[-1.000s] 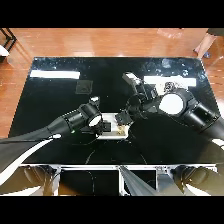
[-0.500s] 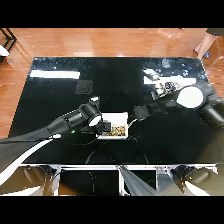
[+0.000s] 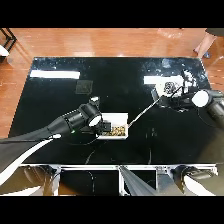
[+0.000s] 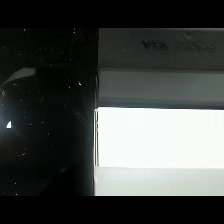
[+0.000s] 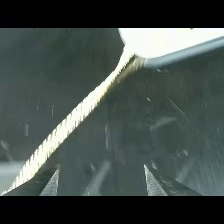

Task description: Fold the box and place the chain.

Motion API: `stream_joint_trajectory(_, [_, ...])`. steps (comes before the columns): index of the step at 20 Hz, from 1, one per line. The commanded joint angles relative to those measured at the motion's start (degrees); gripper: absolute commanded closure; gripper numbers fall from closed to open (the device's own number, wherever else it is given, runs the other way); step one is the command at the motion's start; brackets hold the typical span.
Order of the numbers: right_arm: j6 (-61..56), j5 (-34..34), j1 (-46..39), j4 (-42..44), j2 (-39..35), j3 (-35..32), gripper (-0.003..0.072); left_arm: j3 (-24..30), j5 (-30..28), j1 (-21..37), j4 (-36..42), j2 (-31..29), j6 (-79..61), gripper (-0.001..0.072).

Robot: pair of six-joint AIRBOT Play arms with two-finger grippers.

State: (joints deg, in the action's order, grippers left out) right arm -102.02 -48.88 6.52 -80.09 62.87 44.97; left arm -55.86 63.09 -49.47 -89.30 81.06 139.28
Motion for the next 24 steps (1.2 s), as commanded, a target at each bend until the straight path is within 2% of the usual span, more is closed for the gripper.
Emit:
stream_joint_trajectory(1, [-9.44, 8.94, -1.18, 1.03, 6.47, 0.83, 0.0066, 0.0, -0.02, 0.0, -0.02, -0.02, 0.0, 0.0689])
stream_joint_trajectory(8, [-17.31, 10.75, -0.7, 2.14, 15.89, 5.38, 0.0087, 0.02, -0.04, 0.0, -0.17, -0.02, 0.0, 0.0689])
stream_joint_trajectory(10, [-17.62, 11.13, -0.74, 2.08, 16.81, 5.38, 0.0215, 0.02, -0.09, 0.0, -0.2, -0.02, 0.0, 0.0689])
stream_joint_trajectory(12, [-17.62, 11.85, -0.72, 2.1, 16.87, 5.38, 0.0227, 0.02, -0.09, 0.0, -0.22, -0.02, 0.0, 0.0689])
stream_joint_trajectory(13, [-17.57, 11.72, -0.79, 1.84, 16.87, 5.38, 0.0352, 0.02, -0.07, 0.0, -0.22, -0.02, 0.0, 0.0689])
stream_joint_trajectory(14, [-17.55, 11.65, -0.87, 1.84, 16.87, 5.38, 0.0409, 0.02, -0.07, 0.0, -0.22, -0.02, 0.0, 0.0689])
stream_joint_trajectory(15, [-17.11, 11.28, -0.85, 2.1, 16.85, 5.44, 0.0623, 0.02, -0.04, 0.0, -0.2, -0.02, 0.0, 0.0689])
stream_joint_trajectory(16, [-16.13, 10.12, -0.79, 2.12, 16.85, 5.88, 0.0667, 0.02, 0.0, 0.0, -0.17, -0.02, 0.0, 0.0689])
stream_joint_trajectory(20, [-4.26, 2.84, -0.7, 2.08, 14.29, 9.42, 0.0668, 0.02, -0.02, 0.0, -0.2, -0.02, 0.0, 0.0689])
stream_joint_trajectory(24, [6.67, -0.76, -0.7, 2.64, 1.53, 10.38, 0.0669, 0.02, 0.0, 0.0, -0.15, -0.02, 0.0, 0.0689])
